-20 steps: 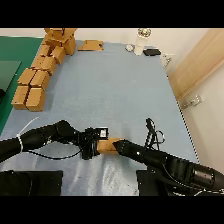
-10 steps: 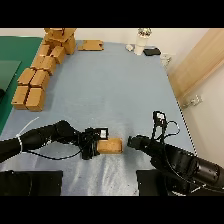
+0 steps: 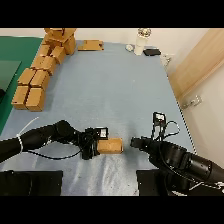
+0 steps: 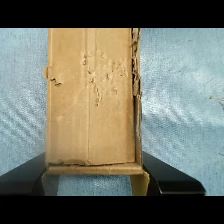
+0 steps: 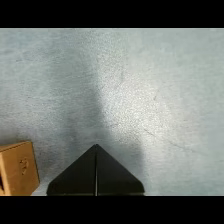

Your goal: Fold the box.

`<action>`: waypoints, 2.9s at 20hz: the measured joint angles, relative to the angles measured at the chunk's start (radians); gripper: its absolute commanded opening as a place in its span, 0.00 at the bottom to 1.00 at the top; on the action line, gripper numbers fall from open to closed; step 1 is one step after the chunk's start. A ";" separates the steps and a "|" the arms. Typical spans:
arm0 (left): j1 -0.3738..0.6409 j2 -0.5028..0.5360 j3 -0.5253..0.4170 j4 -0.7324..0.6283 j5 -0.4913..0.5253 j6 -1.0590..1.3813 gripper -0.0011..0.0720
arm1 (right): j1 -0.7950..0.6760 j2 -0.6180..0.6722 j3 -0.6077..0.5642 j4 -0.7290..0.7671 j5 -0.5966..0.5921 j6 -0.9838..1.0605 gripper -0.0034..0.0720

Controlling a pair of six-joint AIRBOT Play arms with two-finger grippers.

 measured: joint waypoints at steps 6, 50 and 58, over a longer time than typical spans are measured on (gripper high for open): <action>0.000 0.000 0.000 -0.003 0.001 0.000 0.70 | -0.002 -0.006 0.000 0.000 -0.007 0.000 0.05; 0.971 0.338 0.002 0.979 -0.277 -1.357 0.70 | -0.002 -0.006 0.000 -0.135 -0.006 -0.037 0.05; 0.981 0.241 0.002 0.986 -0.238 -1.359 0.93 | -0.002 -0.006 0.000 -0.134 -0.003 -0.037 0.05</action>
